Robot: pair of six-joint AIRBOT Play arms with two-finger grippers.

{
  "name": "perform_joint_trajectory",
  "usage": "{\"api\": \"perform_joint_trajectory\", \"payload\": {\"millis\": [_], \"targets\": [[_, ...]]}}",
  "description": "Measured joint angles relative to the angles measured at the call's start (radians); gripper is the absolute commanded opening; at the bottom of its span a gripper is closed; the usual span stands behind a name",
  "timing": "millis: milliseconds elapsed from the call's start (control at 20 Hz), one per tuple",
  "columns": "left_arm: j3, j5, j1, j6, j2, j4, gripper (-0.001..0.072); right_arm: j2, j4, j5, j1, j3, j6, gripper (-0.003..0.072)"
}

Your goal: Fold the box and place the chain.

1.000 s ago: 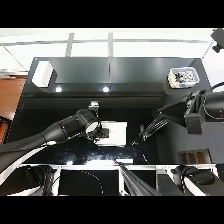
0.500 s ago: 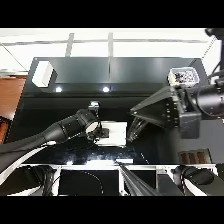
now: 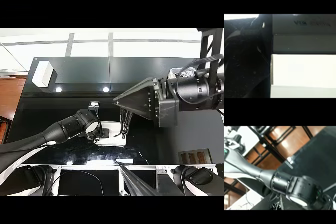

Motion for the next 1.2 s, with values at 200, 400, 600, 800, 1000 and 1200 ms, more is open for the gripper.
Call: {"api": "perform_joint_trajectory", "payload": {"millis": [200,400,600,800,1000,1200], "targets": [[0.0,0.0,0.0,0.0,0.0,0.0,0.003,-0.004,0.018,-0.03,0.005,0.039,-0.011,0.0037],[0.0,0.0,0.0,0.0,0.0,0.0,0.003,-0.016,-0.031,-0.049,0.027,0.058,0.003,0.0038],[0.0,0.0,0.0,0.0,0.0,0.0,0.003,-0.045,-0.215,-0.041,0.078,0.051,0.093,0.0038],[0.0,0.0,0.0,0.0,0.0,0.0,0.003,-0.075,-0.345,-0.029,0.126,-0.022,0.149,0.0038],[0.0,0.0,0.0,0.0,0.0,0.0,0.003,-0.1,-0.404,-0.067,0.146,-0.153,0.167,0.0038],[0.0,0.0,0.0,0.0,0.0,0.0,0.003,-0.112,-0.422,-0.164,0.169,-0.299,0.173,0.0039]]}}
